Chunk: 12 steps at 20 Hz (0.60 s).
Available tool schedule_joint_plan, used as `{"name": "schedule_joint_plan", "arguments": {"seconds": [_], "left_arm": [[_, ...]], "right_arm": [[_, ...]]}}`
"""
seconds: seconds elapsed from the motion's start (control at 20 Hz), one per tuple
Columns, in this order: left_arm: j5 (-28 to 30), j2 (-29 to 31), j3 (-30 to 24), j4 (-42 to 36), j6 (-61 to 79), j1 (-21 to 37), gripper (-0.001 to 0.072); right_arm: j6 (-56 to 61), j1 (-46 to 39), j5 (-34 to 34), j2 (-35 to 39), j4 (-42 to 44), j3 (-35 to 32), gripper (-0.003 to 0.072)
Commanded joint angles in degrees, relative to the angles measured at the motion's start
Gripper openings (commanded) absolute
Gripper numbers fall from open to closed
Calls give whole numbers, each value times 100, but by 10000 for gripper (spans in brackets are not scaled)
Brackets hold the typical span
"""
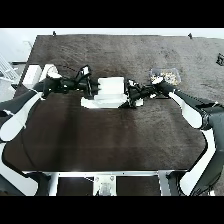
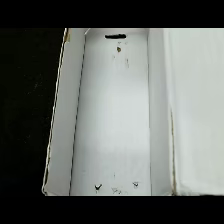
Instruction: Fold the box and place the chain.
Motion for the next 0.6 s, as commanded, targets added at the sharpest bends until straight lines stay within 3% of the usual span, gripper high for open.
{"name": "schedule_joint_plan", "arguments": {"seconds": [0.0,0.1,0.25,0.4,0.45,0.55], "left_arm": [[-1320,160,4,205,-4,387,487],[-1429,157,4,785,-310,494,488],[-1154,155,4,2068,-1200,374,489],[-752,153,4,2647,-1665,166,494],[-629,146,4,2651,-1685,116,662],[-435,127,4,2621,-1759,96,666]], "right_arm": [[4,4,4,0,4,0,592],[4,4,2,0,4,0,591],[4,4,4,0,4,0,592],[4,4,2,0,4,0,591],[4,4,2,0,4,0,591],[4,4,4,0,4,0,591]]}}
